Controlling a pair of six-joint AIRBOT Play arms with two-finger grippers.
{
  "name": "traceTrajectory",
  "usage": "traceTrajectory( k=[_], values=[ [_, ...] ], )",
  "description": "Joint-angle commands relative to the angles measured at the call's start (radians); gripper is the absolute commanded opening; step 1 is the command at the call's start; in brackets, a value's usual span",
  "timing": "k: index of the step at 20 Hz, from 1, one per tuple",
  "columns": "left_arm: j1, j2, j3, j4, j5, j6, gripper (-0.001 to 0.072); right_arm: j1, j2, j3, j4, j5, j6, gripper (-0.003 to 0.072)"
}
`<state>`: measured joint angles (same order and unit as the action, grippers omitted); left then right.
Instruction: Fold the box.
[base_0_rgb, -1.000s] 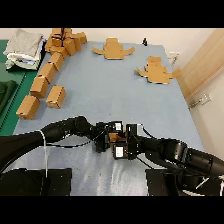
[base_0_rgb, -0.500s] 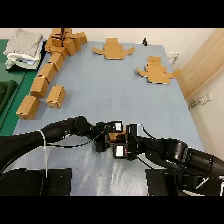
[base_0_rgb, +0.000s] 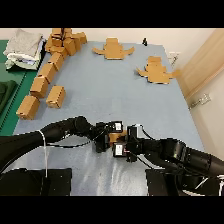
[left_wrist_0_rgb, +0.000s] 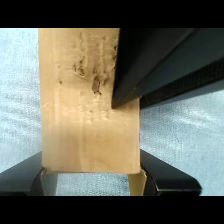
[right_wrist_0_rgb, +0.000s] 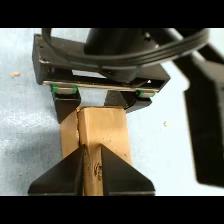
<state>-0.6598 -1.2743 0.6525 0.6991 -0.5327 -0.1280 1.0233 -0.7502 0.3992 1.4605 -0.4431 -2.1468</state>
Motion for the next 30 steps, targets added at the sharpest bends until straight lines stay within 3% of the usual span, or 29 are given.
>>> traceTrajectory(
  k=[1,4,5,6,9,10,11,12,14,30],
  values=[
    [0.000,0.000,0.000,0.000,0.002,0.000,0.0465,0.001,-0.005,0.000,0.018,-0.003,0.000,0.0153],
    [0.000,0.000,0.000,0.000,0.002,0.000,0.0464,0.001,-0.002,0.002,0.020,-0.003,0.000,0.0171],
    [0.000,0.000,0.000,0.000,0.002,0.000,0.0464,0.001,0.000,0.003,0.019,-0.002,0.000,0.0227],
    [0.000,0.000,0.001,0.000,0.002,0.000,0.0465,0.001,0.008,0.003,0.019,-0.002,0.000,0.0338],
    [0.000,0.000,0.000,0.000,0.002,0.000,0.0464,0.001,0.048,0.003,0.019,-0.004,0.000,0.0352],
    [0.000,0.000,0.000,0.000,0.001,0.000,0.0464,-0.001,0.061,0.003,0.019,-0.011,0.000,0.0331],
    [0.000,0.000,0.000,0.000,0.002,0.000,0.0465,-0.002,0.071,0.003,0.019,-0.026,0.000,0.0166],
    [0.000,0.000,0.000,0.000,0.001,0.000,0.0464,-0.002,0.072,0.003,0.018,-0.043,0.001,0.0072],
    [0.000,0.000,0.000,0.000,0.001,0.000,0.0464,-0.002,0.066,0.003,0.021,-0.066,0.004,0.0012],
    [0.000,0.000,0.000,0.000,0.001,0.000,0.0465,-0.001,0.004,0.002,0.021,-0.062,0.011,0.0007]
  ],
)
